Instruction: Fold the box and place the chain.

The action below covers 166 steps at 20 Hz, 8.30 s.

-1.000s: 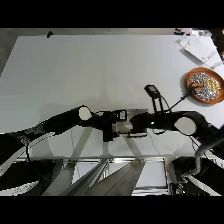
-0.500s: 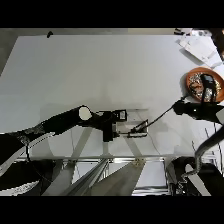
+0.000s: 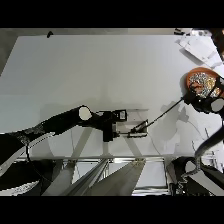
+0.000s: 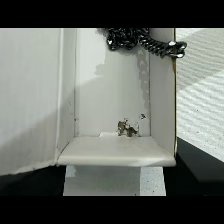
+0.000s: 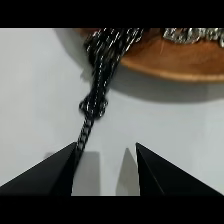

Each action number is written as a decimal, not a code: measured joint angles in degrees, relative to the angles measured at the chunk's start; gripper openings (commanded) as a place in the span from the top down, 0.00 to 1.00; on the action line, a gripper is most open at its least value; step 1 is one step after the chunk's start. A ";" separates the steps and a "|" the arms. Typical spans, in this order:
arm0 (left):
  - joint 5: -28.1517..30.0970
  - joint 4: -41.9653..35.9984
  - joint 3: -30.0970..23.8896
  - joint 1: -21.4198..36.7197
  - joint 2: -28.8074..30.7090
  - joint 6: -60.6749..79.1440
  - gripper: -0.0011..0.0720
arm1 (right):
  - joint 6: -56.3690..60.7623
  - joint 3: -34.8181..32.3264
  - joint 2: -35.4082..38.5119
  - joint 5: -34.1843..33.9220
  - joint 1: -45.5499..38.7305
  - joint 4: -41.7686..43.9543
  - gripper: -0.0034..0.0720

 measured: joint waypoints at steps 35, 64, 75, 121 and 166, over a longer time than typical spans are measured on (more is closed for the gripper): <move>0.00 0.00 0.00 -0.02 0.00 0.00 0.61 | -14.14 0.13 48.24 18.82 10.99 6.47 0.94; 0.00 0.00 0.00 0.00 0.00 -0.02 0.61 | -26.73 -2.05 12.39 23.54 47.17 33.73 0.94; 0.00 0.00 0.00 0.00 0.00 0.00 0.61 | -26.80 -1.09 2.62 15.37 51.08 35.30 0.77; 0.00 0.00 0.00 0.00 0.00 -0.02 0.61 | -96.02 -2.10 0.57 29.68 31.82 7.34 0.93; 0.00 0.00 0.00 0.00 0.00 0.00 0.61 | -92.32 -2.19 20.15 34.86 24.57 32.24 0.62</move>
